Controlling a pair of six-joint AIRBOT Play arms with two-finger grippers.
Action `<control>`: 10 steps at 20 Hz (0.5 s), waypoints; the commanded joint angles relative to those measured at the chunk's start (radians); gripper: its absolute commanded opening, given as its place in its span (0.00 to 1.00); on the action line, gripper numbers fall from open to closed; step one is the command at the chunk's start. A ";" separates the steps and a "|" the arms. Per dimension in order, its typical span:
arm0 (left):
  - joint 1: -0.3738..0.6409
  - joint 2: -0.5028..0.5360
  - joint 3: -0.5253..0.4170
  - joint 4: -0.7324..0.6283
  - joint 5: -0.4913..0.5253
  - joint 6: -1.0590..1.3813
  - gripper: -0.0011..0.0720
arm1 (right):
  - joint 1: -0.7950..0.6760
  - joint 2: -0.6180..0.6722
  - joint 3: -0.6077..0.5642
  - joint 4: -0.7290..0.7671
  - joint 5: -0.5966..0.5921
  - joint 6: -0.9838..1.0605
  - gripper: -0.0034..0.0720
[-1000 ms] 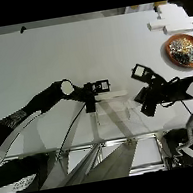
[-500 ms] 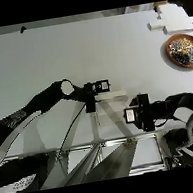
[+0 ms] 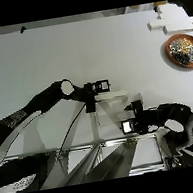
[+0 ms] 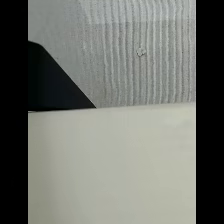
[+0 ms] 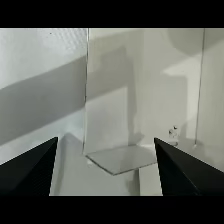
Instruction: Fold the box and place the chain.
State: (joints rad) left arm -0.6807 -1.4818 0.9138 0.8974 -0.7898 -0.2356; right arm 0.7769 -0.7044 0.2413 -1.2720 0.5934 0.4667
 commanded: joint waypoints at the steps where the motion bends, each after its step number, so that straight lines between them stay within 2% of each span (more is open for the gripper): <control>1: 0.000 0.001 0.000 0.000 0.001 0.000 0.03 | -0.010 -0.062 -0.005 0.004 -0.108 0.007 0.92; 6: 0.000 0.001 0.000 0.000 0.000 0.000 0.03 | -0.151 -0.057 0.079 0.074 0.013 0.002 0.92; 10: 0.000 0.001 0.000 0.000 0.000 0.000 0.03 | -0.236 -0.059 0.092 0.163 0.028 -0.086 0.92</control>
State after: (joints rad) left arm -0.6807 -1.4818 0.9138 0.8970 -0.7898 -0.2356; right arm 0.5983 -0.7605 0.3187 -1.1751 0.5968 0.4412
